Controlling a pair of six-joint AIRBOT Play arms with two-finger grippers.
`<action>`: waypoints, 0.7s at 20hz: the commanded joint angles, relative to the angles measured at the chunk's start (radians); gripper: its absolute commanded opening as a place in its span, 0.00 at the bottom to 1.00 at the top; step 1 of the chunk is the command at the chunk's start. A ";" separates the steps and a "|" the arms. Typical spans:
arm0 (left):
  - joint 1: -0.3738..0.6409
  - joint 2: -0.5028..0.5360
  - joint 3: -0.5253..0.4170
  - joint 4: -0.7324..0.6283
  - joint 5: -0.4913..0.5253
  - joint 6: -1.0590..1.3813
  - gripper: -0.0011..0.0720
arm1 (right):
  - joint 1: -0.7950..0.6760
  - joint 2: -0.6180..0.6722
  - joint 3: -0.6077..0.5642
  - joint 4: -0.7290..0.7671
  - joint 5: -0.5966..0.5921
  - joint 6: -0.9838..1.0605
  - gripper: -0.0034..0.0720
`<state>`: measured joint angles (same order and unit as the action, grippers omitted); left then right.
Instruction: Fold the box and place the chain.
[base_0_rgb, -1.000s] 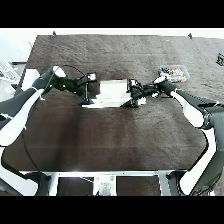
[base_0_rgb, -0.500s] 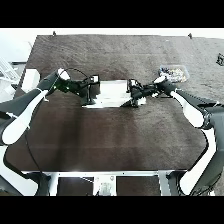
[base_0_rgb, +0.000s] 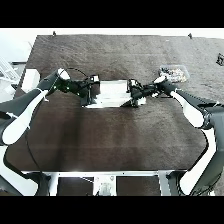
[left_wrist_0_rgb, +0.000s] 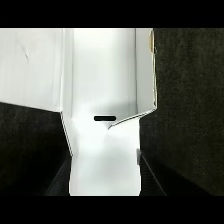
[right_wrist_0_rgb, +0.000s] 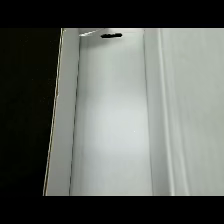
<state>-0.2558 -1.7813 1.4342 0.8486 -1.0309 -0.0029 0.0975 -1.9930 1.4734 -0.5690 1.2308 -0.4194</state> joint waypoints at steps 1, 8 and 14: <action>-0.007 0.000 0.000 -0.011 -0.006 0.003 0.65 | 0.000 0.000 0.000 0.000 0.000 0.000 0.82; -0.029 0.000 0.000 -0.011 0.050 0.002 0.42 | 0.000 0.000 0.000 0.000 0.000 0.000 0.82; -0.035 -0.034 0.000 -0.017 0.023 0.001 0.42 | 0.000 0.000 0.000 0.000 0.000 0.000 0.82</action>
